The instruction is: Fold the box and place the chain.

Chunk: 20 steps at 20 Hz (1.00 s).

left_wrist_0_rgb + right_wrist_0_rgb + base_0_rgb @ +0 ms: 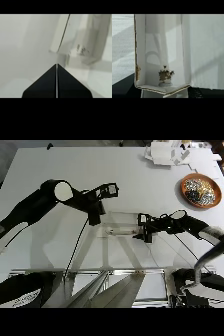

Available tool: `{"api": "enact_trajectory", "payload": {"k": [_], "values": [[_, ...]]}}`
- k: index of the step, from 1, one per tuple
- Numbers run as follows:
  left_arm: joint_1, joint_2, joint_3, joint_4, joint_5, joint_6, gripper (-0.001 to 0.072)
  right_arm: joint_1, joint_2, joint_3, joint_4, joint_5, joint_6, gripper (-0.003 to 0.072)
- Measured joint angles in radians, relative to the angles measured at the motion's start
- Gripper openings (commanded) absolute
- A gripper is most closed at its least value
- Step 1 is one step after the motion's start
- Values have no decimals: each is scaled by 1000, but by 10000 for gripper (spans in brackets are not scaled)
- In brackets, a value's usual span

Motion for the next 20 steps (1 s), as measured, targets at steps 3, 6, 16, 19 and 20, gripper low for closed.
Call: {"api": "enact_trajectory", "payload": {"k": [3,6,16,19,20], "values": [[7,9,-79,-21,-10,82,10,0,0,0,0,0,0,402],[10,-10,-174,-108,58,225,10,0,0,0,0,0,0,402],[11,-112,-303,-230,208,483,11,0,0,0,0,0,0,402],[14,-122,-308,-234,222,491,87,0,0,0,0,0,0,402],[16,-124,-309,-233,224,494,88,0,0,0,0,0,0,402]]}}
